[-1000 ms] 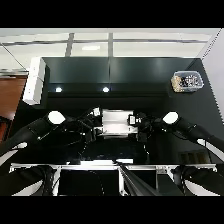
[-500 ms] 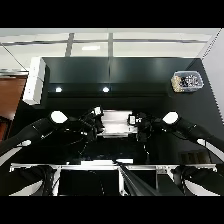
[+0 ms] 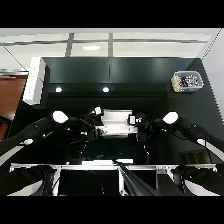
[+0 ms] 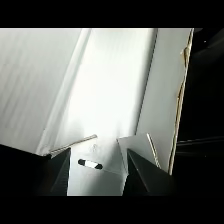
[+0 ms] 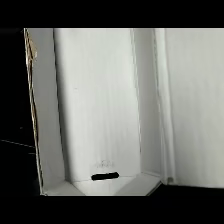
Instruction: Fold the box and place the chain.
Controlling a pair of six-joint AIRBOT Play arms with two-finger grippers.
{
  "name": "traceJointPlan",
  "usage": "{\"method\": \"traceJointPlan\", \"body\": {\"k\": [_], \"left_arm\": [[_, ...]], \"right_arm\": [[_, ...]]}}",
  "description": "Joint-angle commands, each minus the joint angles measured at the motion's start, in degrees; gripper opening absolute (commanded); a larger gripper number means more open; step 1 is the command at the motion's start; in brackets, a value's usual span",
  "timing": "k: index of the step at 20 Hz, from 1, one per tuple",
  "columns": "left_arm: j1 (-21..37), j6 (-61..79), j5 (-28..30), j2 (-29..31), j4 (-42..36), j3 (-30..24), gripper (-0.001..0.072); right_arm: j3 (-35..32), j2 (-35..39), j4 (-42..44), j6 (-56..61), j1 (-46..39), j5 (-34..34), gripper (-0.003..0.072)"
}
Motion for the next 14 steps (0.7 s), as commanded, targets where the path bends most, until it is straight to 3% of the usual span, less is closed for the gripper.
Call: {"method": "traceJointPlan", "body": {"k": [1,3,6,10,14], "left_arm": [[0.46,-2.47,-0.35,0.81,2.62,1.4,0.0242],[2.23,-9.97,-2.25,3.26,10.62,3.28,0.004],[9.11,-24.81,-8.2,9.22,24.74,4.35,0.003],[22.82,-46.01,-16.65,14.34,39.15,4.24,0.0029],[33.86,-79.45,-18.43,13.68,36.2,2.01,0.003]], "right_arm": [[0.04,-0.04,0.0,-0.02,0.04,0.02,0.0469],[0.04,-0.04,0.0,-0.02,0.04,0.02,0.0469],[0.04,-0.04,0.0,-0.02,0.04,0.02,0.0469],[0.04,-0.04,0.0,-0.02,0.04,0.02,0.047],[0.04,-0.04,0.0,-0.02,0.04,0.02,0.047]]}}
